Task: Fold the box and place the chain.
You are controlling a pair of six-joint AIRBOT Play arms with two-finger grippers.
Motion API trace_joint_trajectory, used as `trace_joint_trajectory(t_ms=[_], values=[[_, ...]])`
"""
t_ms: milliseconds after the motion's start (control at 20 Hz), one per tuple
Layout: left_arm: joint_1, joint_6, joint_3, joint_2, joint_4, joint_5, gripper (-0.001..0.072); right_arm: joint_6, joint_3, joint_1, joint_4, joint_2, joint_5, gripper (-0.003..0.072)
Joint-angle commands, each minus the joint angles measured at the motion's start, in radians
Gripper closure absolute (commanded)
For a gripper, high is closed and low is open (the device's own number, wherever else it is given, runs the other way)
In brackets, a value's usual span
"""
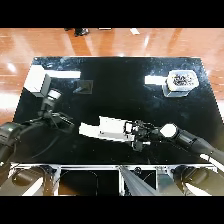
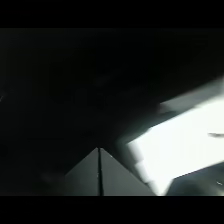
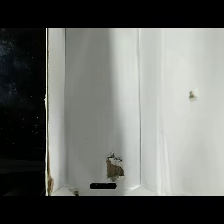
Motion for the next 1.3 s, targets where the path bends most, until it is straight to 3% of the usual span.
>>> trace_joint_trajectory(t_ms=[0,100,200,500,800,950,1200,1250], values=[[0.267,-0.288,0.001,-0.084,-0.032,0.242,0.0687,0.0,0.0,-0.001,0.001,0.0,0.0,0.0078],[0.34,-0.151,0.001,-0.191,-0.203,0.246,0.0687,0.0,0.0,-0.001,0.001,0.0,-0.001,0.0078],[0.349,-0.03,0.004,-0.302,-0.371,0.209,0.0688,0.001,0.0,-0.001,0.003,0.0,0.0,0.0078],[0.206,0.024,0.112,-0.573,-0.425,0.232,0.0689,0.001,0.0,-0.001,0.004,0.0,0.0,0.0078],[0.114,0.058,0.19,-0.692,-0.448,0.291,0.0686,0.001,0.0,-0.001,0.005,-0.001,0.0,0.0078],[0.112,0.116,0.191,-0.704,-0.484,0.362,0.0687,0.001,0.0,-0.001,0.004,-0.001,0.0,0.0078],[0.113,0.123,0.202,-0.704,-0.496,0.393,0.0684,0.001,0.0,-0.001,0.005,-0.002,0.0,0.0078],[0.113,0.121,0.21,-0.704,-0.496,0.402,0.0612,0.001,0.0,-0.001,0.005,-0.002,0.0,0.0079]])
